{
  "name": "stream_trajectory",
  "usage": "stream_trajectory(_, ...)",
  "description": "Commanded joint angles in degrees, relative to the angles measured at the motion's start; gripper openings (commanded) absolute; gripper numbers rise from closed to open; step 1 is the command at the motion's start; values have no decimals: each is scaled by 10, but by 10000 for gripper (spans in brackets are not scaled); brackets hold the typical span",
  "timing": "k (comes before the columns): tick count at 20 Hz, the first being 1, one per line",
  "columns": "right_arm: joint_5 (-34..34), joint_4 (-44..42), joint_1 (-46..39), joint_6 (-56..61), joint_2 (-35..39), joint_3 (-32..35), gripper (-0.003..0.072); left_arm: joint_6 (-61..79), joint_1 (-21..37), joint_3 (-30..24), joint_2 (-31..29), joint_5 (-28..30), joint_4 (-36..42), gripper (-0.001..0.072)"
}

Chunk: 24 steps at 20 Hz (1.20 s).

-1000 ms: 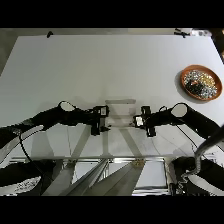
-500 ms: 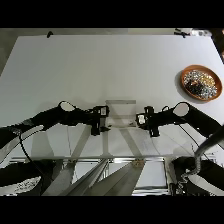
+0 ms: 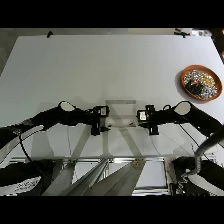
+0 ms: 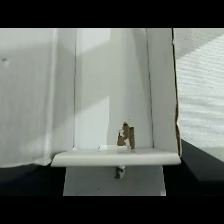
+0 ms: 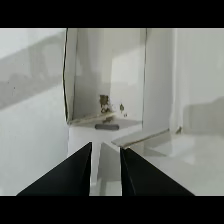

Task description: Fold the box and place the chain.

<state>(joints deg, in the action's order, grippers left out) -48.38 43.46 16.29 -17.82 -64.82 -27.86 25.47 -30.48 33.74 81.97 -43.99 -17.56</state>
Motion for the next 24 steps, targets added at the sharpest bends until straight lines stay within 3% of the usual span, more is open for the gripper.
stream_trajectory(1, 12, -30, 17, -22, -18, -4, 200, 0, 0, 0, 0, 0, 0, 331)
stream_trajectory(12, 44, -39, 48, -22, -37, -15, 199, 0, 0, 0, 0, 0, 0, 331)
stream_trajectory(13, 45, -41, 55, -22, -42, -15, 236, 0, 0, 0, 0, 0, 0, 331)
stream_trajectory(15, 51, -45, 60, -22, -50, -15, 401, 0, 0, 0, 0, 0, 0, 331)
stream_trajectory(16, 56, -45, 60, -20, -51, -15, 416, 0, 0, 0, 0, 0, 0, 331)
stream_trajectory(19, 65, -44, 60, -15, -38, -15, 395, 0, 0, 0, 0, 0, 0, 331)
stream_trajectory(21, 64, -23, 50, 10, -4, -15, 247, 0, 0, 0, 0, 0, 0, 331)
stream_trajectory(23, 50, 10, 20, 68, 34, -15, 151, 0, 0, 0, 0, 0, 0, 331)
stream_trajectory(24, 38, 29, 3, 102, 47, -15, 151, 0, 0, 0, 0, 0, 0, 331)
